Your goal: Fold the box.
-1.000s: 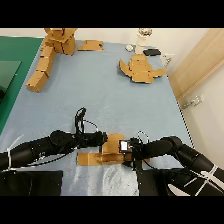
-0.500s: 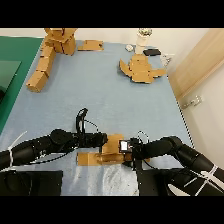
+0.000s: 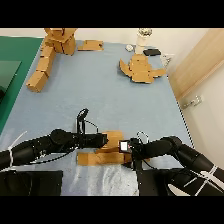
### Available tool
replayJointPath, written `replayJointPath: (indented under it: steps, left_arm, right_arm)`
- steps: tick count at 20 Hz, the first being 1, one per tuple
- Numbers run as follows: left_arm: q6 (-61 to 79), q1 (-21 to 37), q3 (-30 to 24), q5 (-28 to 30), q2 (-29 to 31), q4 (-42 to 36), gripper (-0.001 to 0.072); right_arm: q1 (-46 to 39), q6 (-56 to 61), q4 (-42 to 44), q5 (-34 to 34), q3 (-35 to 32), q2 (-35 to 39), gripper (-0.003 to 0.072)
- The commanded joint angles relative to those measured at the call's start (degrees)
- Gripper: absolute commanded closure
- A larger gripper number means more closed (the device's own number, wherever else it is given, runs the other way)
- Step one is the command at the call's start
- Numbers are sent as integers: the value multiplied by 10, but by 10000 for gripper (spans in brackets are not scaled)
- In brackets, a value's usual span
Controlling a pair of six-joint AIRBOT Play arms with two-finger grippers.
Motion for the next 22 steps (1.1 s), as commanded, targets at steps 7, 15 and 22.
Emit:
replayJointPath:
  steps: [7,15,22]
  left_arm:
    - [0,7,0,-1,0,6,697]
    - [0,7,0,-3,-5,21,697]
    - [0,9,1,-40,-45,21,698]
  right_arm:
    - [0,1,0,4,0,0,174]
    - [0,1,1,3,0,0,174]
    - [0,1,0,2,0,0,174]
